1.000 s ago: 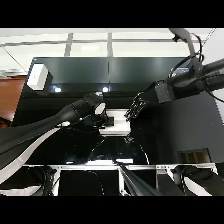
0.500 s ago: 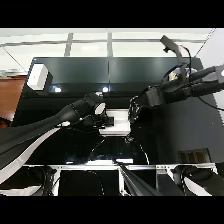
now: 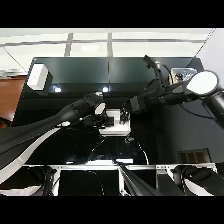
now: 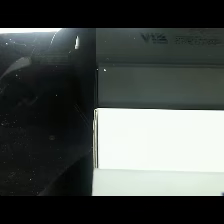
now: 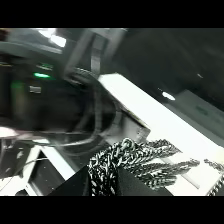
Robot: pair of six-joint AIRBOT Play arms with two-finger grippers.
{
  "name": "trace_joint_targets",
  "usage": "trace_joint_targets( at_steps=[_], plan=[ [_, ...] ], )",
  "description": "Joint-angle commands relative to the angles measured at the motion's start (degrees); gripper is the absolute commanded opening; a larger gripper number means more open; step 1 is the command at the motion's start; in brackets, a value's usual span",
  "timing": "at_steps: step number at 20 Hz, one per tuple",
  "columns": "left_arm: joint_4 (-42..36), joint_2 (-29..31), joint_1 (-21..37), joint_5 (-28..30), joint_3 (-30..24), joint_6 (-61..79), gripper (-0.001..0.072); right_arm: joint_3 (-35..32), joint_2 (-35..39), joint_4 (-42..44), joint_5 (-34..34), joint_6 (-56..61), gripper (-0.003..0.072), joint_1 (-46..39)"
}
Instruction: Fold the box and place the chain.
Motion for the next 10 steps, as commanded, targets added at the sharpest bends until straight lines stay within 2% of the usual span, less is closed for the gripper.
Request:
trace_joint_targets(
  at_steps=[1,3,4,5,7,10],
  plan=[
    [0.0,0.0,0.0,0.0,0.0,0.0,0.0026,-5.0,-0.5,-1.1,-4.3,0.8,0.0019,1.4],
    [0.0,0.0,0.0,0.0,0.0,0.0,0.0026,-6.8,-0.5,-1.1,-7.5,0.8,0.0049,3.0],
    [0.0,0.0,0.0,0.0,0.0,0.0,0.0026,-6.9,-0.5,-1.1,-8.4,0.8,0.0274,3.4],
    [0.0,0.0,0.0,0.0,0.0,0.0,0.0026,-6.8,-0.4,-1.1,-8.4,0.7,0.0378,3.3],
    [0.0,0.0,0.0,0.0,0.0,0.0,0.0027,-6.2,0.1,-1.5,-4.9,0.1,0.0378,0.3],
    [0.0,0.0,0.0,0.0,0.0,0.0,0.0026,-6.1,3.5,-2.9,5.2,-4.9,0.0378,-8.9]
  ],
)
